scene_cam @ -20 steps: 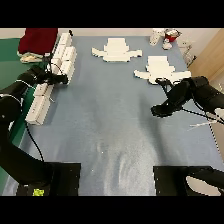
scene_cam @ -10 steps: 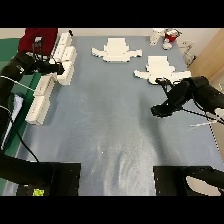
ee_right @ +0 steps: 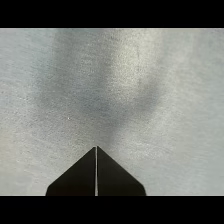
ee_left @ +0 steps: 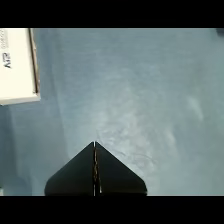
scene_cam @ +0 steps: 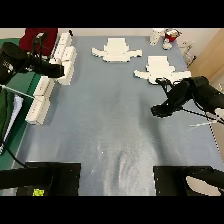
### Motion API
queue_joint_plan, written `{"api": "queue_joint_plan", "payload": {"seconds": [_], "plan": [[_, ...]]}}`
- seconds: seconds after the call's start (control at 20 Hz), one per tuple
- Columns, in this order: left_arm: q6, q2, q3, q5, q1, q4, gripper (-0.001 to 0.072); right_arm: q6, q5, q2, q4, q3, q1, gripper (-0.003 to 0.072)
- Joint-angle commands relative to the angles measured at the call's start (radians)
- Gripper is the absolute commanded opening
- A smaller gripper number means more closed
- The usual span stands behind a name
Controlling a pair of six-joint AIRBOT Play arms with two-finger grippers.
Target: Fold the box.
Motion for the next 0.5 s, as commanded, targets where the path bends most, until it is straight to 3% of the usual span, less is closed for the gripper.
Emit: {"api": "queue_joint_plan", "payload": {"seconds": [0.0, 0.25, 0.45], "plan": [[-0.100, 0.149, -0.164, -0.016, -0.109, 0.023, 0.0007, 0.000, 0.000, 0.000, 0.000, 0.001, 0.000, 0.0006], [-0.280, 0.379, -0.504, 0.086, -0.319, 0.068, 0.0008, 0.000, 0.000, 0.000, 0.000, 0.001, 0.000, 0.0006], [-0.287, 0.400, -0.629, 0.171, -0.416, 0.065, 0.0013, 0.000, 0.000, 0.000, 0.000, 0.001, 0.000, 0.0006]]}}
